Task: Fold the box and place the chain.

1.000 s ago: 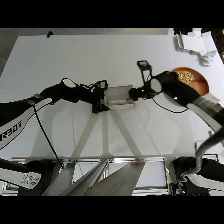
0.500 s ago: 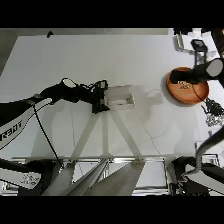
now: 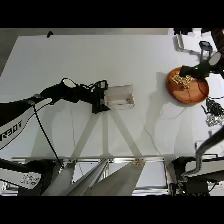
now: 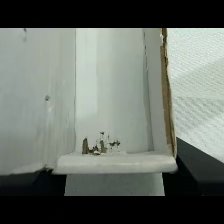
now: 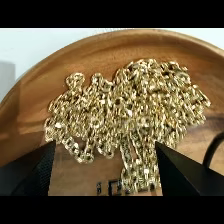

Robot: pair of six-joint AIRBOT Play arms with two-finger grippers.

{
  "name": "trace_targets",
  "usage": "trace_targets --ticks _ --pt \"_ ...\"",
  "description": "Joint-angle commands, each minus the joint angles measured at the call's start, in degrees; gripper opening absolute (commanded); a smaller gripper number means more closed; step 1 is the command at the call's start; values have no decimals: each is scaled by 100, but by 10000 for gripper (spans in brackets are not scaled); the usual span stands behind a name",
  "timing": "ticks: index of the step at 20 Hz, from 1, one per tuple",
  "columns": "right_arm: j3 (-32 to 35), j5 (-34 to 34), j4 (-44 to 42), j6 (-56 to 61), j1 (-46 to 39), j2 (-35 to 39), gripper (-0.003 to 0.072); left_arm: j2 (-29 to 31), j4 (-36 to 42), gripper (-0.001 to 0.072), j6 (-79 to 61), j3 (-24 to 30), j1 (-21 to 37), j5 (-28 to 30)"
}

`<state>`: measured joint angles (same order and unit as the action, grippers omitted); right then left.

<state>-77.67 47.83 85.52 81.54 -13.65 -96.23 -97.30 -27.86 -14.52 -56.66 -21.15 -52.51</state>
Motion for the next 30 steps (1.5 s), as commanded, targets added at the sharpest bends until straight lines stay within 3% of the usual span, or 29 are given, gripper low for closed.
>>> trace_targets --ticks 1,3,4,5,8,9,10,16,23,26,30 --pt "-352 -376 42 -61 -11 -704 720 0 -2 321 0 0 -2 0" --pt "-352 -463 46 -61 17 -807 713 0 -2 321 0 0 -2 0" --pt "-352 -428 87 -61 48 -813 629 0 -2 321 0 0 -2 0" --pt "-352 -365 109 -61 72 -811 485 0 -2 321 0 0 -2 0" --pt "-352 59 107 -61 72 -800 211 0 -2 321 0 0 -2 0" --pt "-350 192 109 -63 72 -778 79 0 -2 321 0 0 -2 0" --pt "-350 313 111 -68 74 -717 12 0 -2 321 0 0 -2 0" --pt "-267 1141 55 -573 74 446 11 0 -2 321 0 0 -2 0" --pt "1366 1325 -131 -706 774 2608 11 0 -2 321 0 0 -2 0" --pt "1414 1764 -131 -706 1556 2736 11 0 -2 321 0 0 -2 0" --pt "1412 1615 -133 -704 2603 2732 11 0 -2 321 0 0 -2 0"
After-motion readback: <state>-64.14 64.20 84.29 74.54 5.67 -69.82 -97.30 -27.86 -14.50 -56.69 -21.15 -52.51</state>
